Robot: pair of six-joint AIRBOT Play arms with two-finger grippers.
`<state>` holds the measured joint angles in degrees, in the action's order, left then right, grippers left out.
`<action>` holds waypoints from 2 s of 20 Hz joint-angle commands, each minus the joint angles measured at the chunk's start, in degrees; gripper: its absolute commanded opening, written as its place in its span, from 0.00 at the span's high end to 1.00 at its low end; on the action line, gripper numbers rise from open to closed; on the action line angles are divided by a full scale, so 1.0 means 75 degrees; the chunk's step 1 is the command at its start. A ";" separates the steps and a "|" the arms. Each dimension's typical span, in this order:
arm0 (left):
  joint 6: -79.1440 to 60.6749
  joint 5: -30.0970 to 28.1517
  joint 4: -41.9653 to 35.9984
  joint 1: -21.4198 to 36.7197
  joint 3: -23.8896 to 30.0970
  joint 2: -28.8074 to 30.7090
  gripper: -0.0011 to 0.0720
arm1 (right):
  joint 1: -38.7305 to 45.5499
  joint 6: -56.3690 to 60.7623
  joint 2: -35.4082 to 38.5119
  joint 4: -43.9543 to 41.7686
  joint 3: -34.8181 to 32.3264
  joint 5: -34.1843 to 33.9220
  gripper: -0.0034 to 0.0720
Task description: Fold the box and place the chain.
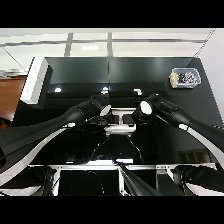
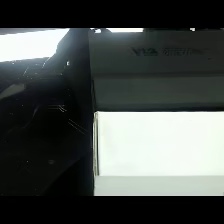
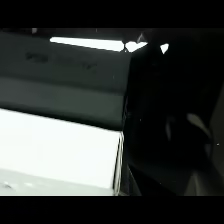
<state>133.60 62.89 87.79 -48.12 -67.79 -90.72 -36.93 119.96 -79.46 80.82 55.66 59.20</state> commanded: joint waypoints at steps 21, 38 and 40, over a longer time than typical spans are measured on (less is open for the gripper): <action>-0.0003 0.0000 0.0000 0.0006 -0.0006 -0.0006 0.95 | -0.0236 0.0659 -0.0443 0.0309 0.0303 0.0621 0.94; -0.0003 0.0023 0.0003 0.0015 -0.0006 -0.0006 0.95 | 0.2774 0.0181 0.2419 0.5913 -0.0490 -0.1311 0.00; -0.0003 0.0023 0.0000 0.0015 -0.0006 -0.0006 0.95 | 0.4441 0.0181 0.1582 0.4605 -0.0385 -0.2736 0.00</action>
<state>133.62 63.02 87.79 -48.03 -67.79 -90.74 -17.82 121.10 -63.53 118.58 53.56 54.78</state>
